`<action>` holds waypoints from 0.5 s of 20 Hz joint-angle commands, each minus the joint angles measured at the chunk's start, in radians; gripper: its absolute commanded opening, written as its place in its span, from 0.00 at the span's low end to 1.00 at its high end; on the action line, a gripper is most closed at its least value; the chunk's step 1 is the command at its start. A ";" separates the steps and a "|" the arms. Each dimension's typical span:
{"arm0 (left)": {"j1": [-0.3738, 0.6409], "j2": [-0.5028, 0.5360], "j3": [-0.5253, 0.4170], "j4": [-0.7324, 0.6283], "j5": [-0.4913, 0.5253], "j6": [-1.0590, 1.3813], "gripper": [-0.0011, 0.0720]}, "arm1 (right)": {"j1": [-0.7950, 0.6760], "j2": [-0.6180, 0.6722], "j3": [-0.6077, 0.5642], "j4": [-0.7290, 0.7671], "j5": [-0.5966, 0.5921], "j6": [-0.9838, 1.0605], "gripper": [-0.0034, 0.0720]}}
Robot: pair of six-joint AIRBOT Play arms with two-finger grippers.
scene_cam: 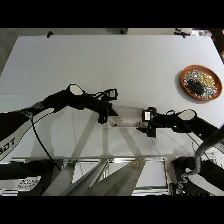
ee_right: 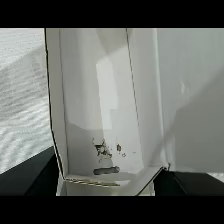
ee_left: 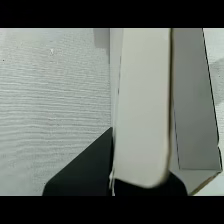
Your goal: Fold the box and place the chain.
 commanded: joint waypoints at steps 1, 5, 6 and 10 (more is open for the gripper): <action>0.000 0.000 0.000 0.001 0.000 -0.001 0.03 | -0.004 -0.026 0.001 0.000 -0.011 -0.036 0.73; 0.000 0.000 0.000 0.001 0.000 0.000 0.03 | -0.004 -0.042 0.001 0.000 -0.011 -0.055 0.63; 0.000 0.000 0.000 0.001 0.000 0.000 0.03 | -0.004 -0.042 0.001 0.000 -0.011 -0.054 0.63; 0.000 0.000 0.000 0.001 0.000 0.000 0.03 | -0.004 -0.042 0.001 0.000 -0.014 -0.054 0.56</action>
